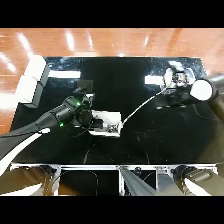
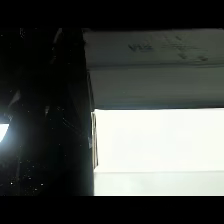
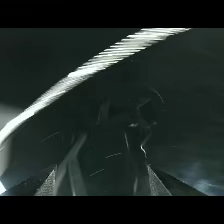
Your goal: Fold the box and place the chain.
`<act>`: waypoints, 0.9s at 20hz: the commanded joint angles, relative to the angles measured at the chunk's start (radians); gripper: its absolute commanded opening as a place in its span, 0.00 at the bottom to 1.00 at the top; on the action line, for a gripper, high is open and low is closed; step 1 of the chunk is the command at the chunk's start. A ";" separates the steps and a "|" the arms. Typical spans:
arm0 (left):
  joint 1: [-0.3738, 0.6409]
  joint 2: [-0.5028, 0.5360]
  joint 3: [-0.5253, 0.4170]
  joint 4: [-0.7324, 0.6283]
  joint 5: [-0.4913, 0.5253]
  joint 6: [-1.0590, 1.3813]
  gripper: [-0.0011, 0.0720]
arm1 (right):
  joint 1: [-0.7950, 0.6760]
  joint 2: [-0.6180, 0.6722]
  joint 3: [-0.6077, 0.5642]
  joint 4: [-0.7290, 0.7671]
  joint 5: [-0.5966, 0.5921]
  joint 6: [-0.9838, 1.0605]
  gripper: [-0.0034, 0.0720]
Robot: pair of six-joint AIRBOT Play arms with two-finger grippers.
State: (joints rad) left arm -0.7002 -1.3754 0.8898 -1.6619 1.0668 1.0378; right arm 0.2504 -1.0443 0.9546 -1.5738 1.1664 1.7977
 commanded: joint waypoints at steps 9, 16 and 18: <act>-0.001 -0.001 0.000 -0.001 0.010 0.014 0.06 | -0.319 -0.500 0.162 0.238 -0.429 0.075 0.92; -0.001 -0.001 0.000 -0.001 0.009 0.009 0.06 | -0.298 -0.652 0.348 0.258 -0.369 0.075 0.92; -0.001 -0.001 0.000 -0.001 0.008 0.009 0.06 | -0.297 -0.653 0.348 0.258 -0.357 0.075 0.86</act>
State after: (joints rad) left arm -0.7006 -1.3758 0.8898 -1.6623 1.0748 1.0477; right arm -0.0509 -1.6730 1.2743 -1.3251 0.7963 1.8732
